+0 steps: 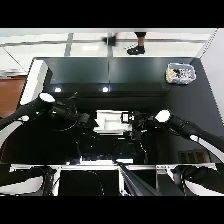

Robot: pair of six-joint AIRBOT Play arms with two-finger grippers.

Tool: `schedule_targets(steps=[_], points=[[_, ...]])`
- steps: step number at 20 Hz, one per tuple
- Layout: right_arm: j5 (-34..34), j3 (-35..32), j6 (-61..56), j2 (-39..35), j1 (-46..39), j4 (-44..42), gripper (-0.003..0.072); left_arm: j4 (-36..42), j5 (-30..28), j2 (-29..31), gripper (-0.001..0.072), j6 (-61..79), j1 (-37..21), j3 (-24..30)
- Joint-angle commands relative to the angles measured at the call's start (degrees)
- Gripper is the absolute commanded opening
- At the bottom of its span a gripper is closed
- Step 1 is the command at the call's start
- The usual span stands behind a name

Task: Fold the box and place the chain.

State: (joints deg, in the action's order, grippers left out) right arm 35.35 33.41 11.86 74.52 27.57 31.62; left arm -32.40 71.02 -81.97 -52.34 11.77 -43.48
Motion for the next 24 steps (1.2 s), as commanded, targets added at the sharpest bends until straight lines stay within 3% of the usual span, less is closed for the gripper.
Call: schedule_targets(steps=[1,6,11,13,21,24], points=[[0.0,0.0,0.0,0.0,0.0,0.0,0.0125,-6.1,-3.7,0.0,0.0461,-7.2,4.6,-3.1],[0.0,0.0,0.0,0.0,0.0,0.0,0.0125,-15.2,-5.0,0.0,0.0461,-17.4,7.4,-7.1],[0.0,0.0,0.0,0.0,0.0,0.0,0.0125,-16.6,-4.6,0.0,0.0459,-20.3,9.4,-8.8],[0.0,0.0,0.0,0.0,0.0,0.0,0.0125,-16.9,-4.5,0.0,0.0392,-21.6,9.6,-9.2],[0.0,0.0,0.0,0.0,0.0,0.0,0.0125,-26.2,-4.6,0.0,0.0391,-33.1,15.5,-12.4],[0.0,0.0,0.0,0.0,0.0,0.0,0.0125,-26.1,-5.0,0.0,0.0392,-34.8,17.0,-12.8]])
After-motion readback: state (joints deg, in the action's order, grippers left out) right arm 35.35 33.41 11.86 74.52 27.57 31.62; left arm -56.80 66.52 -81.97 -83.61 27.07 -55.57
